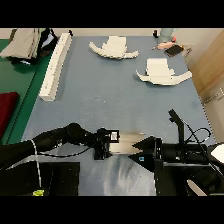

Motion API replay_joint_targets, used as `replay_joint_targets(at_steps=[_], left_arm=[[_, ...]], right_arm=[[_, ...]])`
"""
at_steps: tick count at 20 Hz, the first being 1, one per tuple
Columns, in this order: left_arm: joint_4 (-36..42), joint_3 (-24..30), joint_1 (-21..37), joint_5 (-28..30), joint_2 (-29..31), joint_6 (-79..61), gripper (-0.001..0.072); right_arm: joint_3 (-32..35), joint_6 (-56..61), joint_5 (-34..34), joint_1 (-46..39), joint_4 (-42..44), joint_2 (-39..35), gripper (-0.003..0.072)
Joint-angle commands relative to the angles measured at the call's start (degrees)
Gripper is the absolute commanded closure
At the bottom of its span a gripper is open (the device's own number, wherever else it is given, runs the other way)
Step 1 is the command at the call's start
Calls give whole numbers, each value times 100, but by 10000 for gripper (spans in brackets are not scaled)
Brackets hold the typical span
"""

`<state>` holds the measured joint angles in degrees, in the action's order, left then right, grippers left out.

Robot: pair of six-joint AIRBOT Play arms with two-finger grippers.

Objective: Fold the box.

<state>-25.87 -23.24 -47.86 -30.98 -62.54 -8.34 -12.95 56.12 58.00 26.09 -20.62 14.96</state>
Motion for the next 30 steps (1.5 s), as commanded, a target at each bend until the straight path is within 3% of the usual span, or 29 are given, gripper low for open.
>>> replay_joint_targets(at_steps=[1,9,10,11,12,21,22,23,24,30], left_arm=[[15,-9,7,-61,111,133,0],[15,-9,4,-50,101,136,3],[15,-9,2,-48,76,195,100],[15,-7,2,-50,37,197,256],[15,-2,0,-52,-15,197,278],[13,-7,0,-50,-94,197,278],[13,-7,0,-50,-94,197,265],[13,-7,0,-48,-94,199,128],[13,-7,2,-48,-94,199,50],[11,-4,2,-48,-94,199,49]], right_arm=[[-7,0,0,-2,0,-4,-33],[-7,0,2,-2,-11,-4,-33],[-7,0,2,-2,-9,-4,-33],[-7,2,2,-2,-7,-4,-33],[-7,2,2,-4,13,-4,-33],[-7,0,-46,0,1246,-4,-33],[-7,0,-48,-2,1226,-4,-33],[-4,2,-96,-4,1191,-2,-33],[0,66,-223,-4,1189,-2,-34],[0,452,-647,-4,1182,-4,-32]])
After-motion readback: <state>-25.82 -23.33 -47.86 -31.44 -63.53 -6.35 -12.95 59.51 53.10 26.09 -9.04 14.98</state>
